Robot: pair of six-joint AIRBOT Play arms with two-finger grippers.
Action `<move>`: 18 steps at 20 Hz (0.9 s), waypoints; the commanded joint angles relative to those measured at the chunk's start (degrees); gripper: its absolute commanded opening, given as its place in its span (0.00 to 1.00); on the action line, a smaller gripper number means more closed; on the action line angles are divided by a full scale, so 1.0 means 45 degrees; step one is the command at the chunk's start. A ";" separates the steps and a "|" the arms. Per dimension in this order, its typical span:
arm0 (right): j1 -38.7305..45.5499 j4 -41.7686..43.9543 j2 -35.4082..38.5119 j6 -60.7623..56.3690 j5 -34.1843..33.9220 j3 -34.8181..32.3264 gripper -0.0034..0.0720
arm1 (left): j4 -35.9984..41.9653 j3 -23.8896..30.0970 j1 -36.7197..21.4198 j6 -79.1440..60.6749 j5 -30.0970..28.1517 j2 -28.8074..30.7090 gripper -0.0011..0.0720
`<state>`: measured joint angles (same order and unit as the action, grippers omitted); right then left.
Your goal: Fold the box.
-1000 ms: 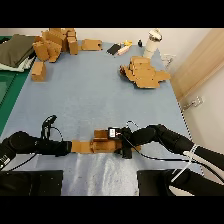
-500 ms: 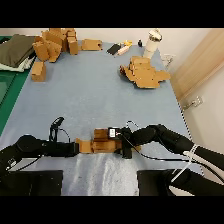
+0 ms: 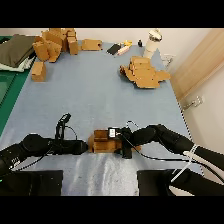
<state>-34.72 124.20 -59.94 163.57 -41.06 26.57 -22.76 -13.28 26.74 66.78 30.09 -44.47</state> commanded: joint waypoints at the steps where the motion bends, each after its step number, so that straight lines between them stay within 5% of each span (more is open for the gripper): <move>1: -0.0010 0.0005 0.0005 0.0000 0.0000 0.0005 0.63 | -0.0301 -0.0500 0.1020 0.0928 -0.1307 -0.0044 0.02; 9: -0.0010 0.0005 0.0005 0.0000 0.0000 0.0005 0.63 | -0.8471 -0.1991 0.2560 0.9632 -0.1015 -0.0053 0.02; 13: -0.0010 0.0005 0.0005 0.0000 0.0000 0.0005 0.63 | -1.0030 -0.2608 0.2715 1.0977 0.0175 -0.0277 0.03; 14: -0.0010 0.0000 0.0005 0.0000 0.0000 0.0005 0.63 | -0.9913 -0.2667 0.2715 1.0982 0.0272 -0.0389 0.21; 15: -0.0010 0.0000 0.0005 0.0000 0.0000 0.0005 0.63 | -0.9729 -0.2715 0.2715 1.1035 0.0262 -0.0481 0.50; 18: -0.0010 0.0005 0.0005 0.0000 0.0000 0.0005 0.63 | -0.9709 -0.2817 0.2705 1.1021 0.0457 -0.0491 0.51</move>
<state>-34.72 124.20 -59.94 163.59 -41.06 26.57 -64.77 -25.12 38.74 114.34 30.59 -46.30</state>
